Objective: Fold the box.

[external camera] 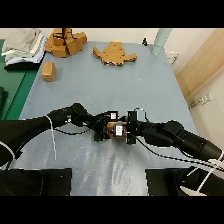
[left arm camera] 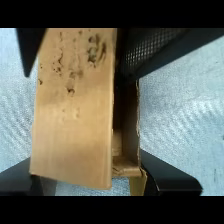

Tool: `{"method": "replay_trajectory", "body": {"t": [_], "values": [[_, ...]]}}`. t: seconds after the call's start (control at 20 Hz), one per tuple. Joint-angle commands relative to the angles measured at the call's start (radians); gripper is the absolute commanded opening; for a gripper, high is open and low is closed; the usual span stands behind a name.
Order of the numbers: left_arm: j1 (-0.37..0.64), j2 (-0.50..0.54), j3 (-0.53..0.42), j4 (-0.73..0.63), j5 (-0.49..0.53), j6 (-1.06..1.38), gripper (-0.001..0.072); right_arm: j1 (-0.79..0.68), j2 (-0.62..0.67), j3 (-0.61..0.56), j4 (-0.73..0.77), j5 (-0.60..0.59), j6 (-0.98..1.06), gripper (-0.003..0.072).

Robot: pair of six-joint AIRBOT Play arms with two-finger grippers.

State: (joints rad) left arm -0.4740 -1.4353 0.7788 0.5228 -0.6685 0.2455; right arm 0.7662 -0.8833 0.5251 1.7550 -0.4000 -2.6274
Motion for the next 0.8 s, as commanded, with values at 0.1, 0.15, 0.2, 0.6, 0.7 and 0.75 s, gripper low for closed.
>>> {"method": "replay_trajectory", "body": {"t": [0.1, 0.15, 0.2, 0.6, 0.7, 0.75], "values": [[0.000, 0.000, 0.000, 0.001, 0.000, 0.000, 0.0504, 0.001, -0.015, -0.001, 0.051, -0.052, 0.001, 0.0319], [0.000, 0.000, 0.000, 0.001, 0.000, 0.000, 0.0504, 0.001, -0.015, -0.001, 0.057, -0.064, 0.001, 0.0285], [0.000, 0.000, 0.000, 0.001, 0.000, 0.000, 0.0504, 0.001, -0.015, 0.000, 0.059, -0.068, 0.001, 0.0279], [0.000, 0.000, 0.000, 0.001, 0.000, 0.000, 0.0504, 0.003, -0.013, 0.000, 0.116, -0.124, 0.000, 0.0284], [0.000, 0.000, 0.000, 0.001, 0.000, 0.000, 0.0504, 0.003, 0.005, 0.002, 0.116, -0.119, 0.000, 0.0382], [0.000, 0.000, 0.000, 0.001, 0.000, 0.000, 0.0504, 0.003, 0.019, 0.002, 0.116, -0.117, 0.000, 0.0427]]}}
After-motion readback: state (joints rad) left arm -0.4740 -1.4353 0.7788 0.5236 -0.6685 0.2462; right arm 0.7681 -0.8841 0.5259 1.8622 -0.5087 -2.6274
